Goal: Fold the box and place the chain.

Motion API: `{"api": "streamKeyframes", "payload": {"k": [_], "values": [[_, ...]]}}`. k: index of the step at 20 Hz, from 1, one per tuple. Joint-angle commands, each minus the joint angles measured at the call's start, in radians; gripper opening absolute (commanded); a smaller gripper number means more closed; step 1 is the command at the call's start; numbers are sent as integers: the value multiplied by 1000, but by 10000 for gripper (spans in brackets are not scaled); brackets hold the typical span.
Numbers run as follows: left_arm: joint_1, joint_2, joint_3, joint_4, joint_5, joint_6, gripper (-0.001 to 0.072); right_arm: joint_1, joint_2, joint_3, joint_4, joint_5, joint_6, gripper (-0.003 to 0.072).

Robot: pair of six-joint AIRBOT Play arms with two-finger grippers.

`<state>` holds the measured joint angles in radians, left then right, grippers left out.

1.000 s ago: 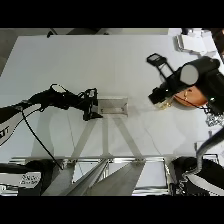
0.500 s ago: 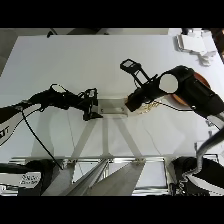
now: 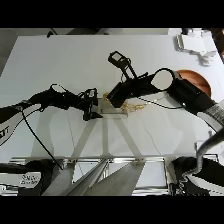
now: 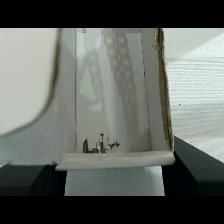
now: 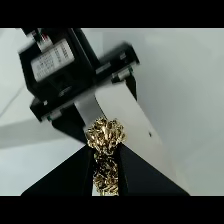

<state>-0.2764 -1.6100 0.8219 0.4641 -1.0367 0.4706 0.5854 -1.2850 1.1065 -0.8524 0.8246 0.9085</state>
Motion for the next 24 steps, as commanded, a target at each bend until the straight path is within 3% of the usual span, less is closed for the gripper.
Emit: {"api": "streamKeyframes", "payload": {"k": [1,7,12,13,15,19,21,24], "values": [[0,0,1,0,0,0,212,0,-5,1,64,-49,-103,8],[0,0,1,0,0,0,212,0,-20,0,-205,106,-74,9],[0,0,1,0,0,0,212,0,-126,0,-238,147,-44,10],[0,0,1,0,0,0,212,0,-135,0,-239,158,-45,28],[0,0,1,0,0,0,212,0,-134,0,-239,167,-46,217],[0,0,1,0,0,0,211,-8,-132,0,-242,166,-62,240],[0,0,1,0,1,0,212,-28,-124,0,-242,185,-62,340],[0,0,1,0,0,0,212,-80,-39,0,-251,259,-122,355]]}}
